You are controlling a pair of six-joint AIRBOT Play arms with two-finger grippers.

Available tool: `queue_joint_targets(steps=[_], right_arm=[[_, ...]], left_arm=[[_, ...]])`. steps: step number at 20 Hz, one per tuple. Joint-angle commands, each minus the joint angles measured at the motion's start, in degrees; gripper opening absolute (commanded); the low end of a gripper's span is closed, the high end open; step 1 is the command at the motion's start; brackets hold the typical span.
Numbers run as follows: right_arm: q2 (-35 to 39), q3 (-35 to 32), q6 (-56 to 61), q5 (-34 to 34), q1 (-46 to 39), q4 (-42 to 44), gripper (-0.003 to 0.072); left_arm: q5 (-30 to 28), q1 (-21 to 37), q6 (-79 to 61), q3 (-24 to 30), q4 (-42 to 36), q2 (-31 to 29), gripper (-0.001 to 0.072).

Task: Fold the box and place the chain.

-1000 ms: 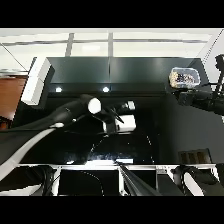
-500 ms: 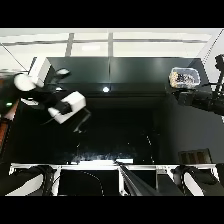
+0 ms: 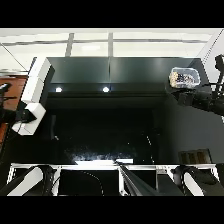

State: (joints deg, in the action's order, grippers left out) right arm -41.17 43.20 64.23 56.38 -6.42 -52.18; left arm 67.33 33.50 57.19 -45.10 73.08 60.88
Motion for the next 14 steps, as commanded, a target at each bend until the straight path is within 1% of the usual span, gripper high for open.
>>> queue_joint_targets(steps=[1, 3, 4, 7, 8, 9, 10, 12, 14], right_arm=[[-0.02, -0.02, 0.04, 0.02, 0.00, 0.04, 0.0044], [-0.09, -0.02, 0.04, 0.00, 0.00, 0.07, 0.0044], [-0.09, -0.02, 0.04, -0.07, 0.00, 0.04, 0.0044], [-0.09, -0.02, 0.04, -0.26, 0.00, 0.02, 0.0044], [-0.09, -0.02, 0.04, -0.26, 0.00, 0.02, 0.0044], [-0.09, -0.02, 0.04, -0.24, 0.00, 0.02, 0.0044], [-0.09, -0.02, 0.04, -0.24, 0.00, 0.04, 0.0044], [-0.09, -0.02, 0.07, -0.11, 0.00, 0.09, 0.0044], [-0.09, -0.02, 0.04, 0.00, 0.00, 0.07, 0.0044]], left_arm=[[-8.98, 5.99, -2.38, 0.55, 0.00, -0.07, 0.0358], [-12.33, 5.70, -3.52, 0.55, -0.07, 1.49, 0.0358], [-13.07, 5.68, -4.24, 0.55, -0.74, 2.78, 0.0358], [-13.40, 5.66, -10.34, 0.55, -6.62, 6.64, 0.0359], [-14.03, 5.29, -11.85, 0.55, -6.54, 7.58, 0.0407], [-14.73, 4.92, -11.93, 0.55, -6.45, 8.22, 0.0542], [-15.37, 4.57, -11.93, 0.55, -5.70, 8.68, 0.0717], [-15.54, 4.44, -7.41, 0.07, -3.98, 8.50, 0.0712], [-12.20, 4.44, -2.49, -2.43, -2.32, 7.34, 0.0712]])
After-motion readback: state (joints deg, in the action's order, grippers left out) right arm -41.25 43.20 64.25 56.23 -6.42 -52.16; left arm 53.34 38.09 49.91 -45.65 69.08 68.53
